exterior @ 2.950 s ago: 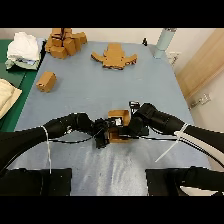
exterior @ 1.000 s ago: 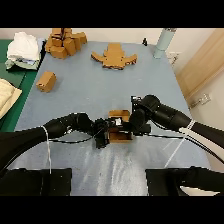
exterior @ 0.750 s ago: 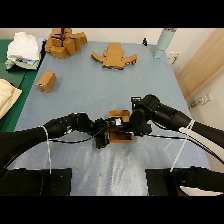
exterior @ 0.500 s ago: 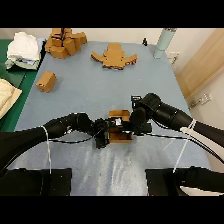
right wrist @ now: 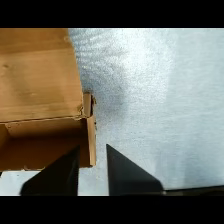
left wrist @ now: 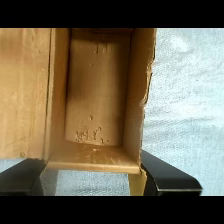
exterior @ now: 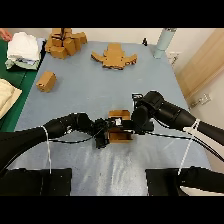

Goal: Fold the box.

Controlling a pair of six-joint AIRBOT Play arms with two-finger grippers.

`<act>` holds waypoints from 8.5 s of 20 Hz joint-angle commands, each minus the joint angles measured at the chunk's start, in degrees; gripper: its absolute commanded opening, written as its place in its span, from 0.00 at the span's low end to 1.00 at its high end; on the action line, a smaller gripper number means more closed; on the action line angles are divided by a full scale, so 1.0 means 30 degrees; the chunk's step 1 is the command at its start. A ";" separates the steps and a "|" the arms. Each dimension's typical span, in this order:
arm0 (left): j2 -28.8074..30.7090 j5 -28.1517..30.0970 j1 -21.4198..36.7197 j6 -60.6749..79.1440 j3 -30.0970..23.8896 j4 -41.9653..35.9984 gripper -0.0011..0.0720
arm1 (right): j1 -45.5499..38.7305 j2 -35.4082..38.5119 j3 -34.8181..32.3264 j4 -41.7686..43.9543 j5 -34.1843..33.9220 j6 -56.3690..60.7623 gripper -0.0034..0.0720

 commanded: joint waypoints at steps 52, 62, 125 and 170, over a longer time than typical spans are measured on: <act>-0.0015 0.0007 0.0000 0.0000 0.0007 0.0007 0.53 | -0.8590 -0.2849 -0.2404 1.7413 0.0022 -2.6840 0.05; -0.0015 0.0000 0.0000 0.0000 0.0007 0.0007 0.53 | -0.6980 0.0510 -0.4590 1.5671 0.3730 -2.7919 0.05; -0.0015 0.0000 0.0000 0.0000 0.0007 0.0007 0.53 | 0.5049 0.7060 -1.0098 -0.5464 1.5795 -2.3897 0.71; -0.0015 0.0000 0.0000 0.0000 0.0007 0.0007 0.53 | 0.5049 0.7861 -1.0091 -0.5668 1.5642 -2.3911 0.25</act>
